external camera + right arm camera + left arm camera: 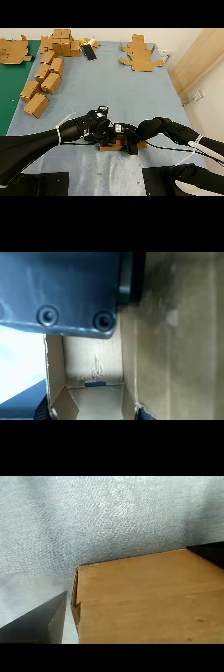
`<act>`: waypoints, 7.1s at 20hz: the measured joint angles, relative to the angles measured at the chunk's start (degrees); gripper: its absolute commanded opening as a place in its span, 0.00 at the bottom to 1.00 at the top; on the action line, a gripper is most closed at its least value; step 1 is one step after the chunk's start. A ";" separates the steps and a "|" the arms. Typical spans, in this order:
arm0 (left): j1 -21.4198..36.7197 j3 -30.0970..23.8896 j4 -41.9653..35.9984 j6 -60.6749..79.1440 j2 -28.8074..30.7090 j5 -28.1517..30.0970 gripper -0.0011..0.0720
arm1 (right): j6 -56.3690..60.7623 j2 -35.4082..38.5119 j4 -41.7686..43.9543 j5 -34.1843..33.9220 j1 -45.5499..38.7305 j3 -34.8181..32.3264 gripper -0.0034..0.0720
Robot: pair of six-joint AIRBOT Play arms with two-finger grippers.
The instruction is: Fold the box.
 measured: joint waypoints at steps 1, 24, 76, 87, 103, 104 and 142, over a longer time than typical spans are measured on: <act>0.00 0.11 0.02 0.02 0.00 -0.24 0.74 | -0.02 0.00 -0.02 0.02 0.00 0.00 0.62; -0.04 0.85 -0.07 -3.48 -0.11 -2.08 0.04 | -0.11 -0.02 -0.13 -0.02 0.00 0.00 0.62; 24.61 -13.70 -13.07 63.12 18.36 0.37 0.03 | -4.76 -0.15 0.07 5.11 0.17 0.02 0.62; 16.48 -23.04 -13.00 85.20 22.12 23.56 0.03 | -5.27 -0.07 -0.11 7.50 0.09 0.07 0.62; 15.52 -27.52 -20.28 95.65 22.88 25.90 0.94 | -5.33 0.00 -0.13 0.81 0.09 0.13 0.62; 15.45 -27.54 -21.20 96.91 22.36 26.12 0.94 | -5.31 0.00 -0.13 0.76 0.09 0.13 0.62; 15.30 -27.65 -43.36 124.32 13.97 25.35 0.94 | -5.29 0.00 -0.13 0.59 0.09 0.11 0.62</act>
